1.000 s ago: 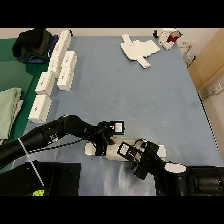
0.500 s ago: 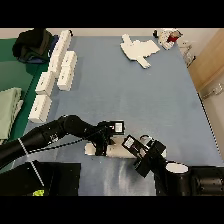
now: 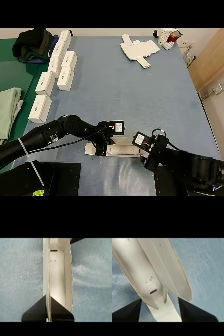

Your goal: Fold the box.

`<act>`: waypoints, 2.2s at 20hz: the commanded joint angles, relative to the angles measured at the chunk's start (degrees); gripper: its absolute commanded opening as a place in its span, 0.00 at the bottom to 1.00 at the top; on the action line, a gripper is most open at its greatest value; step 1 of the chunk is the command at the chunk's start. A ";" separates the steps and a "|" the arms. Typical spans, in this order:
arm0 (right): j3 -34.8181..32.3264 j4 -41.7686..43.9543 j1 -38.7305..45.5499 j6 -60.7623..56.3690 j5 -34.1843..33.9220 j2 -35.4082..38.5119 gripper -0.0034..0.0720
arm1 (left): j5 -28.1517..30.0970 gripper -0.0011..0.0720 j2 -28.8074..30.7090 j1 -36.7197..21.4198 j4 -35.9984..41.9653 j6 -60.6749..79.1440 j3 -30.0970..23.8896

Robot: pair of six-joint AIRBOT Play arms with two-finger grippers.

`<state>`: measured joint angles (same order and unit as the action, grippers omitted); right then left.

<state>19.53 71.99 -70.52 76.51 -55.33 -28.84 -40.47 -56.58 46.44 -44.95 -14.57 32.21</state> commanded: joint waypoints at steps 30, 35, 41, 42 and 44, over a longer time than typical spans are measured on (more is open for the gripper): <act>-7.74 51.76 37.29 78.16 11.34 -7.28 0.99 | -0.07 0.03 -0.02 0.00 -0.02 0.00 0.00; -8.55 51.76 37.29 82.29 13.53 -8.31 0.96 | -0.07 0.03 -0.02 0.00 -0.02 0.00 0.00; -8.52 54.16 37.29 84.50 13.09 -9.01 0.90 | -0.07 0.03 -0.02 0.00 -0.02 0.00 0.00; -8.52 54.31 37.29 84.50 12.96 -9.01 0.90 | -0.07 0.03 -0.02 0.00 -0.02 0.00 0.00; -8.55 54.38 37.27 84.56 12.81 -9.05 0.87 | -0.07 0.03 -0.02 0.00 -0.02 0.00 0.00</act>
<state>11.03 125.82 -33.21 160.57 -42.30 -37.80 -40.53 -56.58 46.44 -44.95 -14.57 32.21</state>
